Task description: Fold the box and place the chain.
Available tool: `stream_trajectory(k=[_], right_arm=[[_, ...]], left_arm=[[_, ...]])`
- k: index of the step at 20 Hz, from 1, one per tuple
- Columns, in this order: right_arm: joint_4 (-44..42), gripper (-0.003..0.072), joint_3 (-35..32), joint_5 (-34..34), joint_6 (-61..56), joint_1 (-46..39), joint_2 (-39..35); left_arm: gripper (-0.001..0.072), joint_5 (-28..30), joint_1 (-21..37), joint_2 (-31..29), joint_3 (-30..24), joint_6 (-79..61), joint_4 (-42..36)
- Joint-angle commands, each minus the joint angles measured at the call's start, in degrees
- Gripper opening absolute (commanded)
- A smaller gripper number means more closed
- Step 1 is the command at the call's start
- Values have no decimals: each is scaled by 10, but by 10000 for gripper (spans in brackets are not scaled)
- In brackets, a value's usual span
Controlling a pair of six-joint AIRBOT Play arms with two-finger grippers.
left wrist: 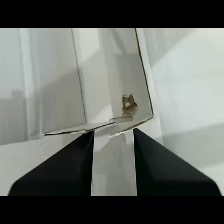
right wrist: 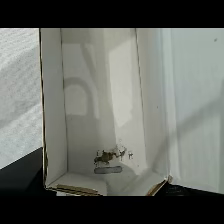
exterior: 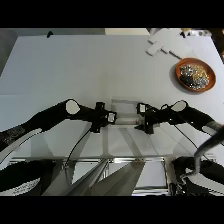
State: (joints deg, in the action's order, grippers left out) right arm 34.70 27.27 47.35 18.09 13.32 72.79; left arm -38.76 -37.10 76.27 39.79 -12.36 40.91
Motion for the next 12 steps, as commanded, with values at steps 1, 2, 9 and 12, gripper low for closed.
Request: stream_trajectory(k=[1,2,9,12], right_arm=[[0,223,0,0,0,0,0],[0,223,0,0,0,0,0],[0,223,0,0,0,0,0],[0,223,0,0,0,0,0]], left_arm=[[249,15,-5,0,1,-7,-30],[246,15,-6,0,1,-7,-31],[80,23,-19,1,1,-24,-75],[87,30,-22,7,1,-26,-79]])
